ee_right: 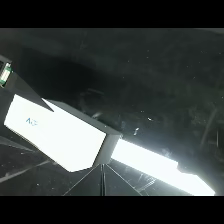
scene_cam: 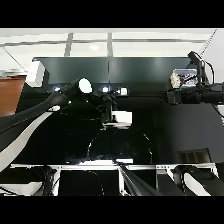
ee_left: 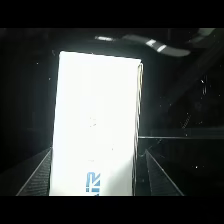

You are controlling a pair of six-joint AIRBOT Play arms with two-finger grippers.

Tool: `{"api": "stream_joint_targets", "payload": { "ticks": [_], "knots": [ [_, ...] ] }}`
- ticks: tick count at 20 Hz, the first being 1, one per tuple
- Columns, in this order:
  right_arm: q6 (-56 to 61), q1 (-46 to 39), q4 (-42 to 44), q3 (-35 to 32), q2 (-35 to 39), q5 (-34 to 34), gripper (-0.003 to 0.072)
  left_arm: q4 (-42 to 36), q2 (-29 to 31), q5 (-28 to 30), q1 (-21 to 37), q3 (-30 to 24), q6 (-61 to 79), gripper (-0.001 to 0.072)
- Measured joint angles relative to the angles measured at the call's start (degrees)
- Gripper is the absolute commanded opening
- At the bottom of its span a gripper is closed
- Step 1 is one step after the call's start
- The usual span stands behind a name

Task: Fold the box and place the chain.

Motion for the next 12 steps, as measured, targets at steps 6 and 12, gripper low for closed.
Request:
{"api": "stream_joint_targets", "payload": {
  "ticks": [6,12],
  "knots": [
    [0.0,0.0,0.0,0.0,0.0,0.1,0.0018,5.7,-0.1,0.0,-2.9,0.0,-4.6,0.071],
    [0.2,0.0,0.0,0.0,0.0,0.2,0.0018,20.3,-0.4,2.1,-7.3,1.6,-20.7,0.0347]
  ]
}}
